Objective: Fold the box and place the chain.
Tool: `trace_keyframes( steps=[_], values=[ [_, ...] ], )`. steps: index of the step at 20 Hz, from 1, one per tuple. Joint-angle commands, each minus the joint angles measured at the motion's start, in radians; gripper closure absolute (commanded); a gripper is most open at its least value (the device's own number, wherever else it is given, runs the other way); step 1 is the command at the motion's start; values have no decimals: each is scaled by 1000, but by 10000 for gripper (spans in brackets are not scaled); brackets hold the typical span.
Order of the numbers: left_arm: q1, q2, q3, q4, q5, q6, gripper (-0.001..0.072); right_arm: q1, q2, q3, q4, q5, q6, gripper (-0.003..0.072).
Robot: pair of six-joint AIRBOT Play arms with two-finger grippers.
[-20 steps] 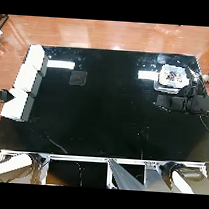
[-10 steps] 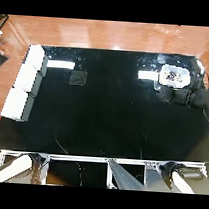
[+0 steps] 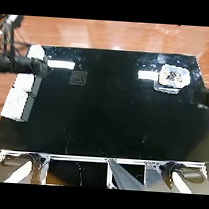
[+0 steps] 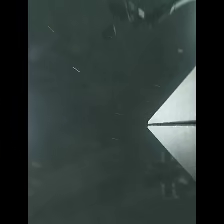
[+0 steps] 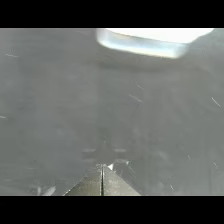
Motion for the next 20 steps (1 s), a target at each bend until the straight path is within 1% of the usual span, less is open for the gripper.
trace_keyframes(
  steps=[1,2,3,4,7,10,20],
  values=[
    [-51,176,-273,185,143,-149,690,-16,150,-239,-86,202,145,661],
    [-34,199,-312,229,147,-227,689,-16,145,-287,-78,245,145,661],
    [-12,218,-330,238,135,-275,689,-16,142,-314,-72,266,144,661],
    [2,232,-333,234,128,-274,688,-16,142,-323,-68,263,145,661],
    [3,254,-333,238,127,-270,687,-16,142,-322,-55,260,145,662],
    [3,249,-333,238,109,-270,686,-16,142,-322,-54,261,145,662],
    [2,247,-333,233,110,-271,686,-16,142,-322,-54,261,145,662]
  ],
)
